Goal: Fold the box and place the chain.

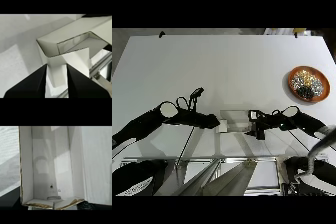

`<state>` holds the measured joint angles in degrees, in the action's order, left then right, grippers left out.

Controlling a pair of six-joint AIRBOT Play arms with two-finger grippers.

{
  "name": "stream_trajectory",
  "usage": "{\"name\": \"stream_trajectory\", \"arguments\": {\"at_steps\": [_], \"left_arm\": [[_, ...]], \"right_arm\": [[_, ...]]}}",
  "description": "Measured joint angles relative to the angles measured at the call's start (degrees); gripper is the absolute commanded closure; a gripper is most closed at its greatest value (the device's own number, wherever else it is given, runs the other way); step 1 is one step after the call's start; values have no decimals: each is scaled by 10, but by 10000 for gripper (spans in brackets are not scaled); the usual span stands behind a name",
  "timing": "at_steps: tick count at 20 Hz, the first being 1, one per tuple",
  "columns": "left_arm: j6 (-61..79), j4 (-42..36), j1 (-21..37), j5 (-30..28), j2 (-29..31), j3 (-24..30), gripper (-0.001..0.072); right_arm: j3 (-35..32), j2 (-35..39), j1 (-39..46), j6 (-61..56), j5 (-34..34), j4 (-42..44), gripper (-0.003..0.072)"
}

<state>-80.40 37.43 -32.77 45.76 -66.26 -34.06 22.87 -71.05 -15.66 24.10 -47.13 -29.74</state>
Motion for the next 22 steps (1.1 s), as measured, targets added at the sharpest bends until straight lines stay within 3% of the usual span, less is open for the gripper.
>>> {"name": "stream_trajectory", "arguments": {"at_steps": [2, 4, 15, 22], "left_arm": [[-11, 13, -12, -3, -7, -8, 420], [-27, 24, -27, -5, -15, -21, 362], [-205, 154, -93, -3, -55, -91, 362], [-350, 299, -131, 51, -85, -155, 362]], "right_arm": [[0, 0, 0, 0, 0, 0, 288], [0, 0, 0, 0, 0, 0, 288], [0, 0, 0, 0, 0, 0, 288], [0, 0, 0, 0, 0, 0, 288]]}}
